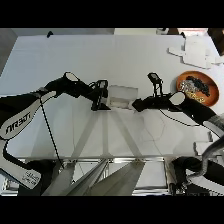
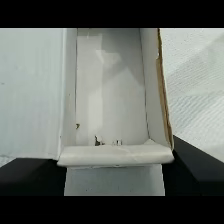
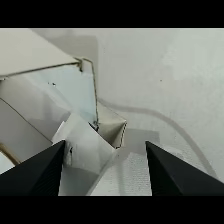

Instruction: Fold the box and place the chain.

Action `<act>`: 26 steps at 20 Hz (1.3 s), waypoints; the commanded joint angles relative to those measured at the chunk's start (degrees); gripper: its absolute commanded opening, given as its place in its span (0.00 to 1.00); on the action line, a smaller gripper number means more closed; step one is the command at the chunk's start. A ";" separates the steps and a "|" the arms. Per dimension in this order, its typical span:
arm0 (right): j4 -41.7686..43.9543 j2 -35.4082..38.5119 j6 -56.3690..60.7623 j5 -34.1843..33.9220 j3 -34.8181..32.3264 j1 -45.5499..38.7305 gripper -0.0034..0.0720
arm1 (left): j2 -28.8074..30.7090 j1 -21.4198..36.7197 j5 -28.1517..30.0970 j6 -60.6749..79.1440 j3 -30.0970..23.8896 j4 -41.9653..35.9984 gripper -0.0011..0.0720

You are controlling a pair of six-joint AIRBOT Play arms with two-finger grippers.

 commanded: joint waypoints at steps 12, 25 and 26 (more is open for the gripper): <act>-19.63 -2.34 26.14 3.54 4.83 5.79 0.66 | -0.02 0.07 0.09 -0.02 0.02 0.02 0.28; -7.41 -2.34 26.86 9.75 9.55 5.79 0.65 | -0.02 0.07 0.09 -0.02 0.02 0.02 0.28; -7.37 -2.34 26.86 10.64 9.55 5.79 0.65 | -0.02 0.07 0.09 -0.02 0.02 0.02 0.28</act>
